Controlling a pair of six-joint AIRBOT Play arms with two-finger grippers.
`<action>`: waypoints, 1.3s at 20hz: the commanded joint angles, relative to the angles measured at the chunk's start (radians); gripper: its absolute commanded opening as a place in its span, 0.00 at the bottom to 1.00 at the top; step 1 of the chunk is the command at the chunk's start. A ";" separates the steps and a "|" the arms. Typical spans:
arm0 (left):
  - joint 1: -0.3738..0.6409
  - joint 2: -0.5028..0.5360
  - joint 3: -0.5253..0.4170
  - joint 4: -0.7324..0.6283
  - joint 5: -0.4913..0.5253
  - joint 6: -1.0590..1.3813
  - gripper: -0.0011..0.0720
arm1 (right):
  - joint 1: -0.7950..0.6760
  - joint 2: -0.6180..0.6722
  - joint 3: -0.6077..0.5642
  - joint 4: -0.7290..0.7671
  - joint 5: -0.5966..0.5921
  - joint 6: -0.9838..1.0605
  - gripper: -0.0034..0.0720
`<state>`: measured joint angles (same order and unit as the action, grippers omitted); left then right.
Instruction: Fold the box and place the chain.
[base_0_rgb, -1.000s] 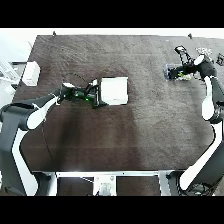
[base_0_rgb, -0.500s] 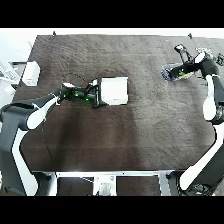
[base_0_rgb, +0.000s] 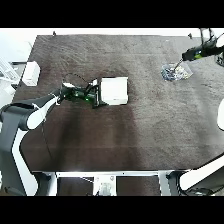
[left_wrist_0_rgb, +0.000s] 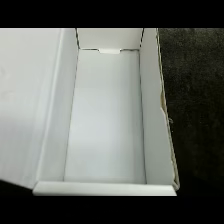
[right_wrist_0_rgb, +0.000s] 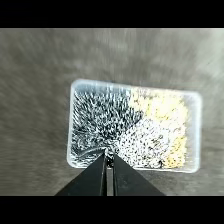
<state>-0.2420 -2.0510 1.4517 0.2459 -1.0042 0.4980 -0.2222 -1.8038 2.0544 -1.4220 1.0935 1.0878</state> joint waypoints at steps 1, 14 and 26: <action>-0.001 0.000 0.001 0.000 0.000 0.000 0.73 | 0.044 0.159 0.001 -0.003 0.049 0.021 0.06; -0.001 0.000 0.001 0.000 0.000 0.000 0.73 | 0.485 0.569 0.001 -0.003 -0.031 0.035 0.06; -0.001 0.000 0.001 0.000 0.000 0.000 0.73 | 0.690 0.523 -0.071 0.005 -0.092 0.065 0.06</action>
<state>-0.2420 -2.0514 1.4517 0.2455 -1.0042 0.4980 0.4366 -1.2655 1.9976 -1.4242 1.0134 1.1465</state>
